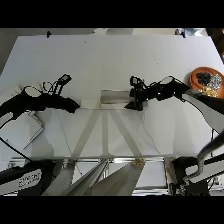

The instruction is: Fold the box and place the chain.

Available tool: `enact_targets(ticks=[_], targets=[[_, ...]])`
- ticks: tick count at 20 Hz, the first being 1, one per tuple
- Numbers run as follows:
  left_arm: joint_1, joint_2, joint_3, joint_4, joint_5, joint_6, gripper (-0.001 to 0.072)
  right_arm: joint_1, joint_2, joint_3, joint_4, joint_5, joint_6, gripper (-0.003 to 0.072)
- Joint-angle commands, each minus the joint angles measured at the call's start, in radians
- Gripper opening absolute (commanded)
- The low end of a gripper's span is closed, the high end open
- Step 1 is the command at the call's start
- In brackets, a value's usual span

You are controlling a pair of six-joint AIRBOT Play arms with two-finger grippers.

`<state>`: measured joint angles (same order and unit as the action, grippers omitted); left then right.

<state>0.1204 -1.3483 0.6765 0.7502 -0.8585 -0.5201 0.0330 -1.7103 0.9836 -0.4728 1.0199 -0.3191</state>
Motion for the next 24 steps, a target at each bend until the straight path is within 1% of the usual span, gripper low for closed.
enact_targets(ticks=[1, 3, 5, 8, 10, 12, 15, 17, 19, 21, 22, 24], targets=[[-0.001, 0.019, 0.000, -0.020, -0.016, -0.005, 0.0001, 0.001, 0.000, 0.001, 0.002, 0.002, 0.001, 0.0450], [0.000, 0.035, 0.000, -0.060, -0.029, -0.005, 0.0002, 0.001, 0.000, 0.001, 0.002, 0.002, 0.001, 0.0450], [0.000, 0.045, 0.000, -0.130, -0.063, -0.004, 0.0002, 0.001, 0.000, 0.001, 0.002, 0.002, 0.001, 0.0450], [0.000, 0.045, 0.000, -0.241, -0.164, 0.000, 0.0002, 0.001, 0.000, 0.001, 0.002, 0.002, 0.001, 0.0450], [-0.001, 0.048, 0.000, -0.272, -0.224, 0.002, 0.0000, 0.001, 0.000, 0.001, 0.002, 0.002, 0.001, 0.0450], [0.000, 0.050, 0.000, -0.263, -0.234, 0.003, 0.0001, 0.001, 0.000, 0.001, 0.002, 0.003, 0.001, 0.0450], [0.000, 0.051, 0.000, -0.257, -0.223, 0.005, 0.0003, 0.001, 0.000, 0.001, 0.002, 0.002, 0.001, 0.0450], [0.004, 0.051, 0.000, -0.211, -0.220, 0.007, 0.0003, 0.001, 0.000, 0.001, 0.002, 0.002, 0.001, 0.0450], [0.054, 0.061, 0.000, -0.179, -0.223, -0.010, 0.0003, 0.001, 0.000, 0.001, 0.002, 0.002, 0.001, 0.0450], [0.138, 0.068, 0.000, -0.183, -0.217, -0.051, 0.0002, 0.001, 0.000, 0.001, 0.002, 0.002, 0.001, 0.0450], [0.173, 0.065, -0.001, -0.161, -0.199, -0.054, 0.0002, 0.001, 0.000, 0.001, 0.002, 0.002, 0.001, 0.0450], [0.208, 0.048, -0.001, -0.088, -0.151, -0.129, 0.0001, 0.001, 0.000, 0.001, 0.002, 0.002, 0.001, 0.0450]])
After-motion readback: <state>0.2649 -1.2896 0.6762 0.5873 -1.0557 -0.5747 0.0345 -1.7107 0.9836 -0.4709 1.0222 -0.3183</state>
